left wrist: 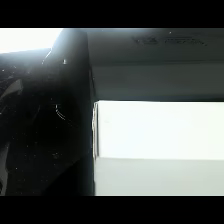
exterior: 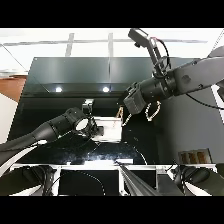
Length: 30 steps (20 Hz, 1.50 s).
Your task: Fold the box and place the chain.
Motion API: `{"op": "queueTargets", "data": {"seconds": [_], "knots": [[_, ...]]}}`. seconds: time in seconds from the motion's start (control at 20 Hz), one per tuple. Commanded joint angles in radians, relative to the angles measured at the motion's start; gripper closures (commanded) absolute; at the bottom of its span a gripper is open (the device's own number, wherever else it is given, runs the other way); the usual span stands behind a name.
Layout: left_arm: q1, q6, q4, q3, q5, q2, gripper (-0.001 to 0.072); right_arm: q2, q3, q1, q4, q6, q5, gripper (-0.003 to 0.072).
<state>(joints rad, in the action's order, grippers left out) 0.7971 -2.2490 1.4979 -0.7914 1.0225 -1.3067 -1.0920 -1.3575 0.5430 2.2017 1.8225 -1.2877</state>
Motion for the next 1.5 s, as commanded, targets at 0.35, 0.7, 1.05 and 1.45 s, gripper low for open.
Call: {"op": "queueTargets", "data": {"seconds": [0.35, 0.7, 1.05, 1.45], "knots": [[0.000, 0.000, 0.000, 0.000, 0.000, 0.000, 0.0676, -0.016, 0.106, 0.070, 0.084, 0.003, 0.043, 0.0663], [0.000, 0.000, 0.000, 0.000, 0.000, 0.000, 0.0675, -0.093, 0.140, 0.086, 0.088, -0.013, 0.084, 0.0237], [0.000, 0.001, 0.000, 0.000, 0.002, 0.000, 0.0676, 0.017, 0.142, -0.291, -0.205, -0.069, -0.061, 0.0239], [0.000, 0.001, 0.001, 0.000, 0.001, 0.000, 0.0676, -0.105, 0.373, -0.405, -0.604, -0.544, 0.384, -0.0009]]}}
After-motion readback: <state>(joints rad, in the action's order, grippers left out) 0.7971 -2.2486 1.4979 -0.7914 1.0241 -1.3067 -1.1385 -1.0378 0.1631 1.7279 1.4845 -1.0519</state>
